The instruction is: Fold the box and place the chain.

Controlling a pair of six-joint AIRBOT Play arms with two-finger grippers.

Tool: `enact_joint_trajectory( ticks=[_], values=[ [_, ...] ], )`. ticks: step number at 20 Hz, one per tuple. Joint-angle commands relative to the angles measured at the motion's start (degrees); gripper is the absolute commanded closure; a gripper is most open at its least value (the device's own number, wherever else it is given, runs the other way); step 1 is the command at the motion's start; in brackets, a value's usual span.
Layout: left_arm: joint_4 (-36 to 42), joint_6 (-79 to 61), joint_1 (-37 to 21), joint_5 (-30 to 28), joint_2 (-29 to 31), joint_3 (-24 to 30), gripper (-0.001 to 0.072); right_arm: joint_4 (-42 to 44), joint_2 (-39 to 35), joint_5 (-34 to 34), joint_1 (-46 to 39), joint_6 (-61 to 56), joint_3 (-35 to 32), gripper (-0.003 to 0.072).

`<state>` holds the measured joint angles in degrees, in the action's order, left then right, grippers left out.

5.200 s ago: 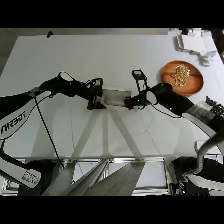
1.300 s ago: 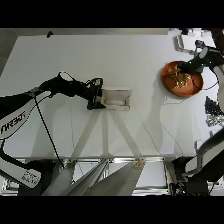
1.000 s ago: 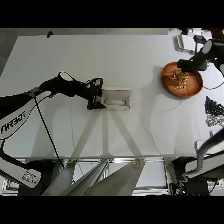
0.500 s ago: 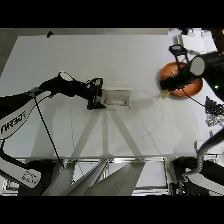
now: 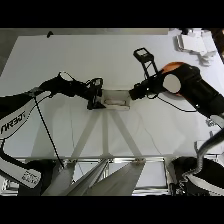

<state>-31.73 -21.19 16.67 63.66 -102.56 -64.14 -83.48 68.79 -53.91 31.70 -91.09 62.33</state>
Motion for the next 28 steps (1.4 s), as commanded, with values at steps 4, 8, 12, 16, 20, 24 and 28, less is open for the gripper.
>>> enact_joint_trajectory(
  ticks=[4, 8, 12, 16, 20, 24, 28],
  values=[
    [-0.02, 0.0, -0.02, 0.0, 0.0, 0.02, 0.0435, 12.59, 4.42, 8.9, 2.75, 5.07, -0.02, 0.0678],
    [-0.02, 0.0, -0.02, 0.0, 0.0, 0.02, 0.0435, 14.32, 9.75, 14.51, 2.75, 5.03, -0.02, 0.0678],
    [-0.02, 0.0, -0.02, 0.0, 0.0, 0.02, 0.0435, 14.6, 10.64, 14.6, 1.9, 7.72, -0.02, 0.0408],
    [-0.02, 0.0, -0.02, 0.0, 0.0, 0.02, 0.0435, 14.36, 6.71, 12.17, -3.58, 7.69, -0.02, 0.0399],
    [-0.02, 0.0, -0.02, -0.02, 0.0, 0.02, 0.0435, 8.07, 1.53, 3.93, -11.26, 5.95, -0.04, 0.0192],
    [-0.02, 0.0, -0.02, 0.0, 0.0, 0.02, 0.0435, -0.94, 0.96, -1.03, -18.58, -6.95, -1.29, 0.0009],
    [-0.02, 0.0, -0.02, -0.02, 0.0, 0.02, 0.0435, -7.06, 3.26, -0.96, -21.49, -23.19, -4.26, 0.001]
  ],
)
